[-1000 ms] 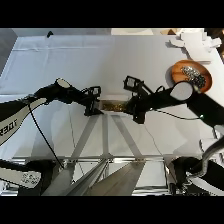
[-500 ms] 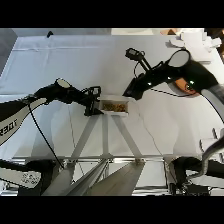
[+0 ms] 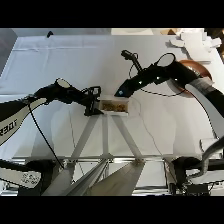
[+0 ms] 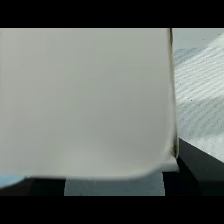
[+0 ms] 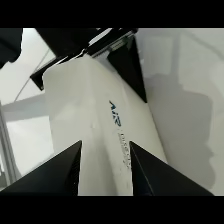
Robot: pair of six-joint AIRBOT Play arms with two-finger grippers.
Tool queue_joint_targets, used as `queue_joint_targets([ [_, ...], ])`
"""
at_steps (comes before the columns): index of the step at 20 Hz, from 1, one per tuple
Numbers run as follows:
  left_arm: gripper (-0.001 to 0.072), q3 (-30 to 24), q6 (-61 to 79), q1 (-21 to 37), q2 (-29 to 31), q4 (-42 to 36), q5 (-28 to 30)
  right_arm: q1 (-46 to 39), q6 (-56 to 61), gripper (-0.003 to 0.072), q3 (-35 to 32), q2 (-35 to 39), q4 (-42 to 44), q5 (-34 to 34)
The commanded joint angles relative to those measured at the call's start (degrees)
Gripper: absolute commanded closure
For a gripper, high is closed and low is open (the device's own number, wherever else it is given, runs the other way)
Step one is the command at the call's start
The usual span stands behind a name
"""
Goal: Fold the box and place the chain.
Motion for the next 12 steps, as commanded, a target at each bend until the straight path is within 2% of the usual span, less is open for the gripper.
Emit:
queue_joint_targets([
  [1,0.0389,0.0,0.0,0.0,0.0,0.0,0.0,1.8,-6.3,0.0339,0.0,-1.0,-1.7,1.6],
  [5,0.0389,0.0,0.0,0.0,0.0,0.0,0.0,3.9,-13.7,0.034,-1.2,-0.6,-1.7,0.2],
  [12,0.0389,0.0,0.0,0.0,0.0,0.0,0.0,7.0,-28.0,0.0341,-9.9,6.7,-2.2,-15.0],
])
